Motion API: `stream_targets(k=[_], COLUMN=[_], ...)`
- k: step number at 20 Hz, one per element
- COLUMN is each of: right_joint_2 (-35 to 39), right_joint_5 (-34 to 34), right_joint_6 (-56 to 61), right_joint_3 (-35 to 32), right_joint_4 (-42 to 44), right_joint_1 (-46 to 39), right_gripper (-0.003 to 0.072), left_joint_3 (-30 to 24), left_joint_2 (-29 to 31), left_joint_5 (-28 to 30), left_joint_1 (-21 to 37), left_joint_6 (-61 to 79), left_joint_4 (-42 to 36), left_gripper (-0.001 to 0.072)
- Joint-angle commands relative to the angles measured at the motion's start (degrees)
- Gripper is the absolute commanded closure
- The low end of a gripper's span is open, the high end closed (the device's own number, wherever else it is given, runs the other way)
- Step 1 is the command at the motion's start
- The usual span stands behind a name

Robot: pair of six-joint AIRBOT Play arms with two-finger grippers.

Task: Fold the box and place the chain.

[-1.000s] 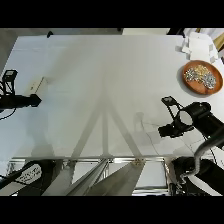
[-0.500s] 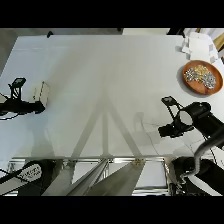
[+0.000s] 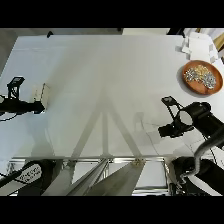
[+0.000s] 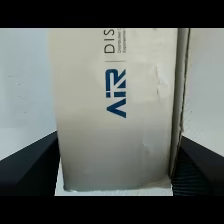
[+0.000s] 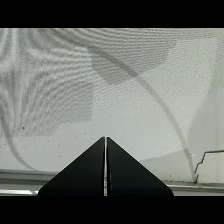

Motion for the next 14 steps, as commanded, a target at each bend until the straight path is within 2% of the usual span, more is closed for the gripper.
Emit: stream_targets(k=[1,4,7,10,11,12,14], right_joint_2=[-0.02,-0.02,-0.02,0.00,0.00,-0.02,0.00], right_joint_5=[0.02,0.02,0.02,0.00,0.02,0.02,0.02], right_joint_6=[0.00,0.00,0.00,0.00,0.00,0.00,0.00], right_joint_3=[-0.02,-0.02,-0.02,-0.02,-0.02,-0.02,-0.02], right_joint_4=[0.02,0.02,0.02,0.02,0.02,0.02,0.02], right_joint_1=[0.02,0.02,0.02,0.02,0.02,0.02,0.02], right_gripper=[0.0676,0.0676,0.0676,0.0676,0.0676,0.0676,0.0676], left_joint_3=[0.07,0.07,0.07,0.07,0.04,0.04,0.04], left_joint_2=[3.50,8.07,12.13,14.19,14.34,14.34,14.34], left_joint_5=[1.25,3.13,5.09,2.32,0.28,-2.25,-7.26], left_joint_1=[-0.04,-0.04,-0.02,-0.04,-0.15,-0.15,-0.15], left_joint_6=[0.00,0.00,0.00,0.00,-0.02,-0.02,-0.02], left_joint_4=[-0.37,-1.31,-7.08,-13.25,-13.42,-13.42,-13.40], left_gripper=[0.0008,0.0010,0.0017,0.0022,0.0085,0.0236,0.0627])
